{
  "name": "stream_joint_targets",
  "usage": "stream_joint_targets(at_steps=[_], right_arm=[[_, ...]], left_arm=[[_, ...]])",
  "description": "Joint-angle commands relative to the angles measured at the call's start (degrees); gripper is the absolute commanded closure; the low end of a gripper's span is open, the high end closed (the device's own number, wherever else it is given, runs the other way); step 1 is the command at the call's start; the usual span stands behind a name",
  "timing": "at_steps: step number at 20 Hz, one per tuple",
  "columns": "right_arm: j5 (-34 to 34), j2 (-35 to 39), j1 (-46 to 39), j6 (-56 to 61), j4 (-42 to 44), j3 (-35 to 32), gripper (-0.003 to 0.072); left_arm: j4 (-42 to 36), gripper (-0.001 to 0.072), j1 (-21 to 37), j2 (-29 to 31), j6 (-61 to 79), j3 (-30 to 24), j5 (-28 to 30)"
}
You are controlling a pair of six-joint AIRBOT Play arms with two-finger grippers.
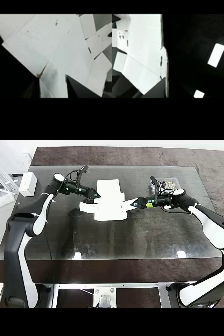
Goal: Fold the box and place the chain.
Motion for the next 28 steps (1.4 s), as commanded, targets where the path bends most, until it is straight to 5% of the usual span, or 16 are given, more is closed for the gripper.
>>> stream_joint_targets(at_steps=[1, 3, 17, 18, 20, 21, 28], right_arm=[[-0.02, 0.02, -0.02, 0.02, 0.02, 0.04, 0.0683], [0.0, 0.02, -0.02, 0.02, 0.04, 0.04, 0.0683], [0.0, 0.02, -0.02, 0.02, 0.02, 0.04, 0.0683], [0.0, 0.02, -0.02, 0.0, 0.02, 0.04, 0.0683], [0.0, 0.02, -0.02, 0.0, 0.02, 0.04, 0.0683], [0.0, 0.02, -0.02, 0.02, 0.04, 0.04, 0.0683], [0.02, 0.02, -0.09, 0.02, 0.07, 0.04, 0.0682]], left_arm=[[-1.46, 0.03, 0.02, -0.24, 0.04, 0.04, -0.07], [-1.97, 0.0353, 0.02, -0.24, 0.07, 0.04, -0.28], [-3.63, 0.0368, 0.02, -1.55, 0.13, 0.04, -0.74], [-4.0, 0.0512, 0.02, -1.55, 0.13, 0.04, -0.7], [-4.98, 0.0544, 0.02, -1.55, 0.15, 0.04, -0.5], [-4.98, 0.0647, 0.02, -1.55, 0.15, 0.04, -0.5], [-9.22, 0.069, 0.02, -1.55, 8.96, 0.04, -2.75]])
